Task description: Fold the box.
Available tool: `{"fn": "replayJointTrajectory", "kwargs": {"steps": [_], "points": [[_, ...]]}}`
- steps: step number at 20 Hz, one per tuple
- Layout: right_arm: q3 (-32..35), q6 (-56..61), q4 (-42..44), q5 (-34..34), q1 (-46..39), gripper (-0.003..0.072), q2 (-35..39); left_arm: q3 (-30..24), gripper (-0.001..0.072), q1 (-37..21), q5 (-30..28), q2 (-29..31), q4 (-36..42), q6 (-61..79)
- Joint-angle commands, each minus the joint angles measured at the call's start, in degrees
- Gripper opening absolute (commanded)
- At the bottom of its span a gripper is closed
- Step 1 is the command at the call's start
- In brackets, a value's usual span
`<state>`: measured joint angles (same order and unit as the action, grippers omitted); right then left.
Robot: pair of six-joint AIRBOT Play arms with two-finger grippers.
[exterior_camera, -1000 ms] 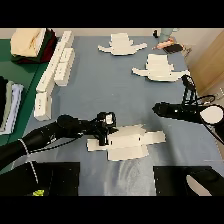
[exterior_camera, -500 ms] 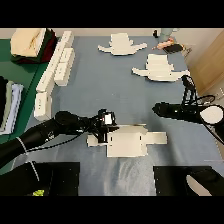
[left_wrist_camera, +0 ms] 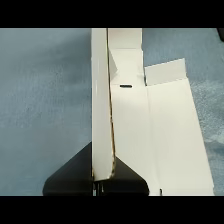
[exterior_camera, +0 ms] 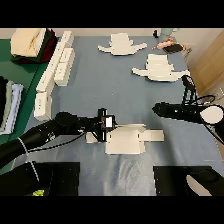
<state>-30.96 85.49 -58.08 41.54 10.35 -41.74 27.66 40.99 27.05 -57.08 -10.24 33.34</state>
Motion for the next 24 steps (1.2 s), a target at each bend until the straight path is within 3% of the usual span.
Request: {"fn": "replayJointTrajectory", "kwargs": {"steps": [1,13,20,24], "points": [[0.0,0.0,0.0,0.0,0.0,0.0002,0.0,-0.8,0.0014,0.8,-0.2,-0.4,0.0,0.8],[0.0,0.0,0.0,0.0,0.0,0.0002,0.0,-5.0,0.0014,0.8,-0.9,-0.4,4.7,0.7],[0.0,0.0,0.0,0.0,0.0,0.0002,0.0,-4.3,0.0016,0.7,-0.9,0.3,5.6,-3.7],[0.0,0.0,0.0,0.0,0.0,0.0002,0.0,-3.5,0.0016,-0.8,5.7,0.6,5.5,-6.0]]}}
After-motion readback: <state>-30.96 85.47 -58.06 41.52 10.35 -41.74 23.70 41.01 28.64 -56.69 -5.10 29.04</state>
